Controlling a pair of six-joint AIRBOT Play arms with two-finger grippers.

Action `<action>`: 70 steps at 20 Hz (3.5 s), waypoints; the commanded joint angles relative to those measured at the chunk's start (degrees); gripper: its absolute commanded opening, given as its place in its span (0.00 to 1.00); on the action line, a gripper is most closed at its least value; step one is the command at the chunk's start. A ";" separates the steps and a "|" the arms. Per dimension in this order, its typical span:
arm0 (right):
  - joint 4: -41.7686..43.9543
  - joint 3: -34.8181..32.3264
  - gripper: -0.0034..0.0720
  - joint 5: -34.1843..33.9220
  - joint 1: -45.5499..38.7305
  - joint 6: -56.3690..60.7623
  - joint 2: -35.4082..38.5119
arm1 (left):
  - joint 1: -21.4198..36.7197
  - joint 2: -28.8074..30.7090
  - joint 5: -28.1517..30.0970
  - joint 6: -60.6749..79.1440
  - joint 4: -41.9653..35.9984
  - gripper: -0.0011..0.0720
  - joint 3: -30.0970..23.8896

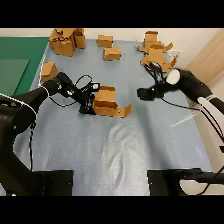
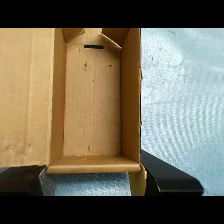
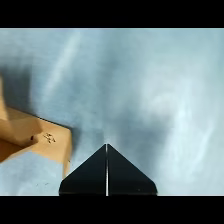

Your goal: Fold the box.

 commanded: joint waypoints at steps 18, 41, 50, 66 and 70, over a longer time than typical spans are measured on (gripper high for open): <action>48.61 -10.78 0.05 -1.88 0.79 -27.98 -11.15 | -0.02 -0.04 0.00 -0.98 0.00 0.41 -0.02; 57.20 -8.28 0.37 2.43 0.76 -32.68 -11.15 | -0.02 -0.04 -0.57 -1.01 0.00 0.41 -0.02; 55.74 -8.17 0.51 -1.05 0.76 -28.63 -11.15 | -0.02 -0.04 -0.59 -1.09 0.02 0.41 -0.02; 30.47 3.43 0.62 3.67 5.97 -3.98 -13.51 | -0.04 -0.04 -0.61 -1.11 -0.44 0.41 -0.02; 30.56 3.43 0.62 3.69 7.15 -3.54 -13.51 | -0.02 -0.04 -0.59 -1.11 -0.48 0.41 -0.02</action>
